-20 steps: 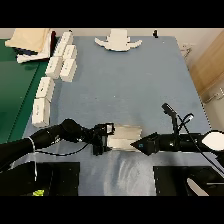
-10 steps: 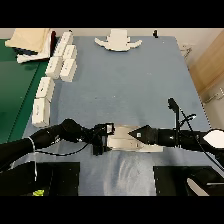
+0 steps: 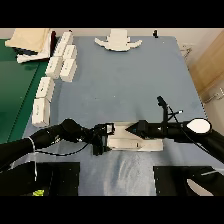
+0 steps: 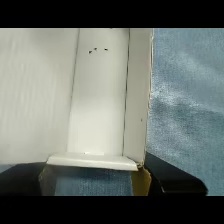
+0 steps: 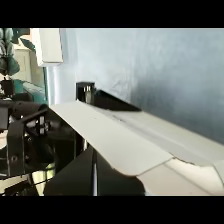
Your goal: Fold the box.
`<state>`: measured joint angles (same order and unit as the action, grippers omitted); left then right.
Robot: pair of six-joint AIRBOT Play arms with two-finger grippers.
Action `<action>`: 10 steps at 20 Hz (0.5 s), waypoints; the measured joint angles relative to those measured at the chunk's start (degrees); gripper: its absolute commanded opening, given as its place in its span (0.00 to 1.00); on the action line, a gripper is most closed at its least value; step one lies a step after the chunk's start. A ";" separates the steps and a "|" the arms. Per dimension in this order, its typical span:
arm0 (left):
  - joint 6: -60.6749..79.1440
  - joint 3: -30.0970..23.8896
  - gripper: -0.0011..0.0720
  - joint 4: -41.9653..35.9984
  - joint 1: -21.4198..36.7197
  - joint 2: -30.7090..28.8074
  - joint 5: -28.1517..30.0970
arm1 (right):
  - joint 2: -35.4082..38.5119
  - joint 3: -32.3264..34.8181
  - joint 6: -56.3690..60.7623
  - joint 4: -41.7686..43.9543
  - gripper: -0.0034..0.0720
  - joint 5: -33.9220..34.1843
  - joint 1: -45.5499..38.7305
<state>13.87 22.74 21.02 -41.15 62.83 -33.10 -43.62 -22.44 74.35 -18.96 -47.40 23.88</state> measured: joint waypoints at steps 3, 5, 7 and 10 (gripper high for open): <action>0.02 0.00 0.83 0.00 0.02 0.00 0.00 | -7.08 -5.35 -2.32 -3.13 0.08 1.70 0.07; 0.02 0.00 0.83 0.00 0.02 0.00 0.00 | -11.47 -7.98 -2.93 -4.92 0.08 2.47 0.13; 0.02 0.00 0.83 0.00 0.00 0.00 0.00 | -14.73 -9.42 -3.37 -6.38 0.08 2.80 0.79; 0.02 0.00 0.83 0.00 0.00 0.00 0.00 | -17.11 -10.43 -3.72 -8.35 0.08 2.40 3.61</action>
